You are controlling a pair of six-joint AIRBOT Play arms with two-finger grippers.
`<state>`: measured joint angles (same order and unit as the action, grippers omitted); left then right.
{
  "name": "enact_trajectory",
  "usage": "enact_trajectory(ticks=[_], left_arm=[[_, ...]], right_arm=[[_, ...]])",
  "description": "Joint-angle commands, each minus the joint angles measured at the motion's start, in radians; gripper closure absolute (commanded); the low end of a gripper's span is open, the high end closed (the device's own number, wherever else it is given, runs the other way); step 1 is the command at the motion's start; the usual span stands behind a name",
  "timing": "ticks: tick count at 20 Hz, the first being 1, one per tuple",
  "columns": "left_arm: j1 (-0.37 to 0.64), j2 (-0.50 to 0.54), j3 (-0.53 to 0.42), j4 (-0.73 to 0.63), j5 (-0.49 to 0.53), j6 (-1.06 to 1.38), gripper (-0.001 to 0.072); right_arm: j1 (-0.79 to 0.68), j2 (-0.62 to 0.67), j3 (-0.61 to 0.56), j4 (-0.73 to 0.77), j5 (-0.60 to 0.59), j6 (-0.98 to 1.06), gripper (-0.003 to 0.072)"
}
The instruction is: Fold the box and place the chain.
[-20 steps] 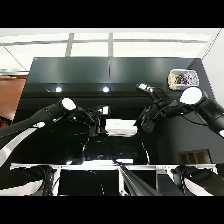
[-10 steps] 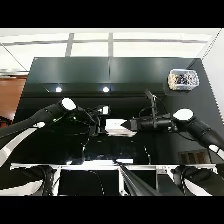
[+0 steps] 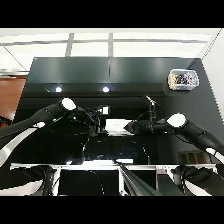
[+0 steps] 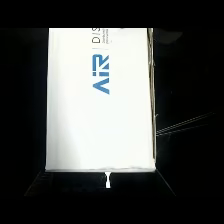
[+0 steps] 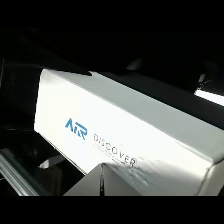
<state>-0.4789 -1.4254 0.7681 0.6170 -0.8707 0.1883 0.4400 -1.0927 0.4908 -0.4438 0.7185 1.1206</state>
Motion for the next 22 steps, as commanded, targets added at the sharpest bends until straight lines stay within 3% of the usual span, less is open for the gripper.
enact_trajectory(ticks=[1,4,7,10,11,13,19,22], left_arm=[[0.001,0.0,0.001,0.0,-0.001,-0.002,0.0302],[0.001,0.0,0.001,0.0,0.0,-0.002,0.0303],[0.002,0.0,0.001,0.0,-0.001,-0.002,0.0302],[0.004,0.0,0.002,0.0,0.008,-0.028,0.0298],[0.01,0.001,0.003,0.0,0.006,-0.029,0.0253],[0.024,0.011,0.007,0.0,0.007,-0.043,-0.0011],[0.069,0.134,0.017,0.095,-0.044,-0.192,-0.0011],[-0.013,0.173,0.045,0.056,-0.015,-0.161,-0.0011]], right_arm=[[0.003,-0.001,-0.001,-0.051,-0.017,0.011,0.0669],[0.001,0.026,0.021,-0.049,0.011,-0.021,0.0669],[-0.031,0.087,0.099,-0.106,0.113,-0.029,0.0669],[-0.085,0.159,0.202,-0.44,0.215,0.036,0.067],[-0.108,0.183,0.225,-0.549,0.22,0.098,0.067],[-0.169,0.236,0.253,-0.71,0.224,0.183,0.067],[-0.317,0.272,0.253,-0.761,0.315,0.2,0.0669],[-0.317,0.272,0.25,-0.759,0.262,0.2,0.067]])
